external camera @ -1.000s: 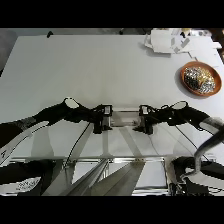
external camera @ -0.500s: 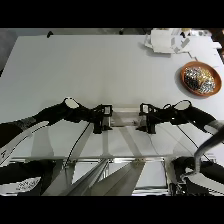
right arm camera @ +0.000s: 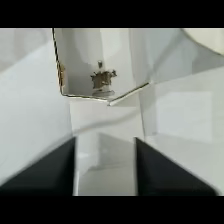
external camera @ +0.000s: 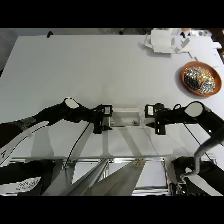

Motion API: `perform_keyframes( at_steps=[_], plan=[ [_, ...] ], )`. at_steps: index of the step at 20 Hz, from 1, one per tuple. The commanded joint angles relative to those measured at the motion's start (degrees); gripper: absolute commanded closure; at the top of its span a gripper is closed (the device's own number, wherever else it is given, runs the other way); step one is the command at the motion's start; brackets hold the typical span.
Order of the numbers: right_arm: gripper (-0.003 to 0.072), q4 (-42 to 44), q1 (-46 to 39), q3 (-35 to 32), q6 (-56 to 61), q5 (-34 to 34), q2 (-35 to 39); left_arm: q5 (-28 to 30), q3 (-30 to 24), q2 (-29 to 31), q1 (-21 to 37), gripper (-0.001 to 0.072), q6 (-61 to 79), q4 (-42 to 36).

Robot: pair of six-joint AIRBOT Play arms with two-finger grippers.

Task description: Fold the box and place the chain.

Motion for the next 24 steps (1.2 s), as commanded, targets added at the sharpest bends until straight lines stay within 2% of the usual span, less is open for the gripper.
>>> perform_keyframes(
  at_steps=[1, 3, 7, 11, 15, 17, 21, 24],
  plan=[
    [0.0585, 2.7, 0.0, 0.1, 3.6, 4.1, 6.4, 0.0, 0.0, 0.0, 0.0, 0.0504, 0.0, 0.0],
    [0.0649, 8.5, 0.0, 0.1, 2.4, 5.5, 7.1, 0.0, 0.0, 0.0, 0.0, 0.0504, 0.0, 0.0],
    [0.0668, 24.1, 0.1, 0.0, -1.9, 5.3, 7.0, 0.0, 0.0, 0.0, 0.0, 0.0504, 0.0, 0.0],
    [0.0668, 33.0, 0.1, 0.0, -3.4, -7.0, 1.8, 0.0, 0.0, 0.0, 0.0, 0.0504, 0.0, 0.0],
    [0.0668, 34.4, 0.1, 0.0, -2.4, -14.5, -10.1, 0.0, 0.0, 0.0, 0.0, 0.0504, 0.0, 0.0],
    [0.0668, 34.4, 0.1, 0.0, -2.0, -14.4, -14.6, 0.0, 0.0, 0.0, 0.0, 0.0504, 0.0, 0.0],
    [0.0668, 34.4, 0.1, 0.1, -2.6, -10.1, -15.0, 0.0, 0.0, 0.0, 0.0, 0.0504, 0.0, 0.0],
    [0.0668, 34.4, 0.0, 0.2, -2.5, -7.4, -12.4, 0.0, 0.0, 0.0, 0.0, 0.0504, 0.0, 0.0]
  ],
)
